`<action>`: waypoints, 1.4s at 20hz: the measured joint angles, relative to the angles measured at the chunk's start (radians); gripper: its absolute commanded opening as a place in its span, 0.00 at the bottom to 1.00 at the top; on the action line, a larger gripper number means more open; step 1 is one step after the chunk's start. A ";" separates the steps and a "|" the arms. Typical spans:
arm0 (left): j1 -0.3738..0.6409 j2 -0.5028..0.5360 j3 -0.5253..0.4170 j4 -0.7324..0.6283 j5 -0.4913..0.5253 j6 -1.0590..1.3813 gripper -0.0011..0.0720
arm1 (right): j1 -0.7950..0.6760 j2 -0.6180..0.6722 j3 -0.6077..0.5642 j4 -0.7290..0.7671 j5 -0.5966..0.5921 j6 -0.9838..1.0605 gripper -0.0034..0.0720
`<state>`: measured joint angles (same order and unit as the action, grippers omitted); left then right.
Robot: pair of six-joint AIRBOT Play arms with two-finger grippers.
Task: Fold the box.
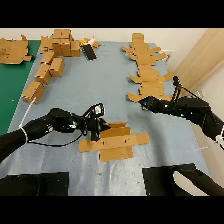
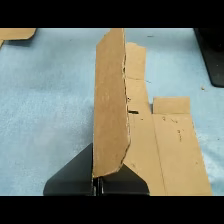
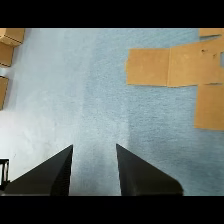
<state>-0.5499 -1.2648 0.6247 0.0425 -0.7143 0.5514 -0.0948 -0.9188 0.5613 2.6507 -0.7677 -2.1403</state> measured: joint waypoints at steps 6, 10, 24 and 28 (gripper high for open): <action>-0.002 -0.011 -0.007 -0.013 -0.014 0.026 0.03 | 0.000 0.000 0.000 0.000 0.000 0.000 0.59; -0.005 -0.011 -0.015 -0.016 -0.037 0.029 0.03 | 0.000 -0.003 0.000 0.000 0.000 0.000 0.59; -0.005 -0.015 -0.045 -0.005 -0.100 -0.024 0.03 | 0.000 -0.003 0.000 0.000 0.008 -0.001 0.59; -0.010 -0.010 -0.045 0.024 -0.084 -0.043 0.03 | 0.000 -0.003 0.000 0.000 0.008 -0.001 0.59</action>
